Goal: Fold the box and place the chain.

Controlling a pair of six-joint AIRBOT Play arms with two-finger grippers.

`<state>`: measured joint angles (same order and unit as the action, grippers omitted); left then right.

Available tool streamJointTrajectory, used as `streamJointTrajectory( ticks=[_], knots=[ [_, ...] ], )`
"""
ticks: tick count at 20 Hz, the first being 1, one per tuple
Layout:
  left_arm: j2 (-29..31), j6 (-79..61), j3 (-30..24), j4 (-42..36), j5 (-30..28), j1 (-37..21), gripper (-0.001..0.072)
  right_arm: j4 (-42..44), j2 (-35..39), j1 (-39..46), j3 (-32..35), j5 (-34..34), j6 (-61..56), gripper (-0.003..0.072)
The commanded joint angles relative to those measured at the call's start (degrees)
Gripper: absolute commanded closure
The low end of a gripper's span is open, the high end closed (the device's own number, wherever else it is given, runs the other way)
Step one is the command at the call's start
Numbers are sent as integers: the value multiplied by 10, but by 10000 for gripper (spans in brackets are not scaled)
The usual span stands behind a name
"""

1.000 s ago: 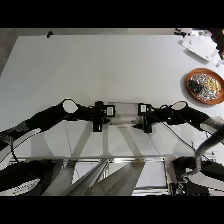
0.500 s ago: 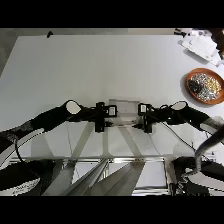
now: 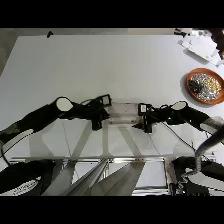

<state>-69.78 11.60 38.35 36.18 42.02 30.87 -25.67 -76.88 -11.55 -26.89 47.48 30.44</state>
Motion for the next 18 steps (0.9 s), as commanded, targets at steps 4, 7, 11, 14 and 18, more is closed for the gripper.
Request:
streamJointTrajectory(
  ticks=[4,7,11,14,18],
  knots=[
    [174,365,0,113,138,-118,705,0,0,0,0,1,0,384],
    [193,564,0,179,176,-149,705,0,0,0,0,1,0,384],
    [125,650,-2,201,167,-138,705,0,0,0,0,1,0,384],
    [49,646,-2,173,139,-123,705,0,0,0,0,1,0,384],
    [-45,628,-2,170,110,-90,705,0,0,0,0,1,0,384]
  ],
)
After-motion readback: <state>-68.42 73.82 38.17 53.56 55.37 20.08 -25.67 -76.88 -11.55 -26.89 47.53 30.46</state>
